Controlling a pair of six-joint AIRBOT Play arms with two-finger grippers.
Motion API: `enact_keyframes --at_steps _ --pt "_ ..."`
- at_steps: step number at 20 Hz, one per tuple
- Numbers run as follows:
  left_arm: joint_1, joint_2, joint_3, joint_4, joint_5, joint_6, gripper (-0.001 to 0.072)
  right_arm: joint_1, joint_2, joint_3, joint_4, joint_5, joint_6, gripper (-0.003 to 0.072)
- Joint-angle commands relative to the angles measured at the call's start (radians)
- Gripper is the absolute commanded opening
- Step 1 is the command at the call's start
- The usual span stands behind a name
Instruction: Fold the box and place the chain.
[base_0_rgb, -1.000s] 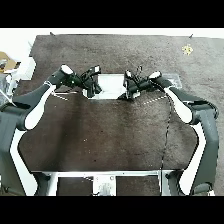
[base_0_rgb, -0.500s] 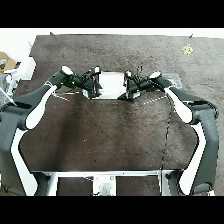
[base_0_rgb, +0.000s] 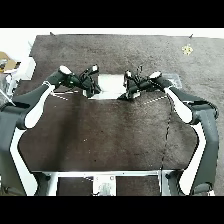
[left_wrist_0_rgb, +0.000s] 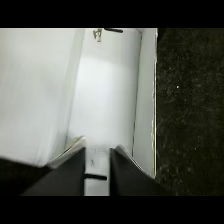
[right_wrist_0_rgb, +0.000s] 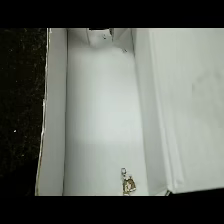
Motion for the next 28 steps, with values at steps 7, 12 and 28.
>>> enact_keyframes --at_steps 7,12,28 --pt "0.117 0.06 0.207 0.093 -0.253 -0.525 0.0008 0.001 0.0 0.001 0.0 0.0 0.001 0.0439" --pt "0.184 0.106 0.216 0.259 -0.24 -1.044 0.0009 0.001 0.0 0.001 0.0 0.0 0.001 0.0439" --pt "0.216 0.098 -0.233 0.019 0.01 -1.184 0.0009 0.001 0.0 0.001 0.0 0.0 0.001 0.0439"
